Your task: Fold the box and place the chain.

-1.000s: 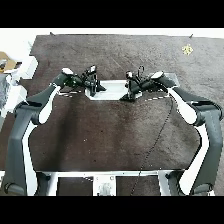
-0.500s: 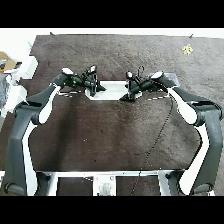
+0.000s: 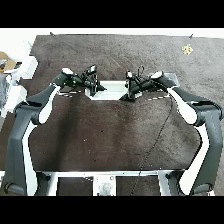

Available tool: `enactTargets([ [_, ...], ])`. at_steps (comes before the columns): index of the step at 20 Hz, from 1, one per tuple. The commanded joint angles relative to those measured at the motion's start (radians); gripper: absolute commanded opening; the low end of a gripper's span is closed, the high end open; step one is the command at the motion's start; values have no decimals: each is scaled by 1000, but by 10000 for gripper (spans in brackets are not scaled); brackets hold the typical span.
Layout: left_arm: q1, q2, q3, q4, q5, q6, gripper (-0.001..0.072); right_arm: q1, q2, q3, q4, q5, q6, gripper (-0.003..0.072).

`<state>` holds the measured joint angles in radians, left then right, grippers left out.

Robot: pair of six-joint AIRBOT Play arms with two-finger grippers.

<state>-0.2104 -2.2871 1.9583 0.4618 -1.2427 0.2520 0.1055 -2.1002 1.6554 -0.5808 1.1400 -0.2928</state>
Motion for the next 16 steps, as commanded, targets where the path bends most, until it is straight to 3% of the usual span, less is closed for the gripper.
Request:
enactTargets([
  [1, 0, -1, 0, 1, -3, 0, 11, -1, -1, 0, 1, -3, 1, 385],
  [14, 0, -1, 0, 0, -13, 0, 12, -1, -1, 0, 1, -3, 1, 385],
  [15, 0, -1, 0, 0, -14, -1, 70, -1, -1, 0, 1, -3, 1, 385],
  [16, 0, -1, 0, 0, -11, -18, 311, -1, -1, 0, 1, -3, 1, 385],
])
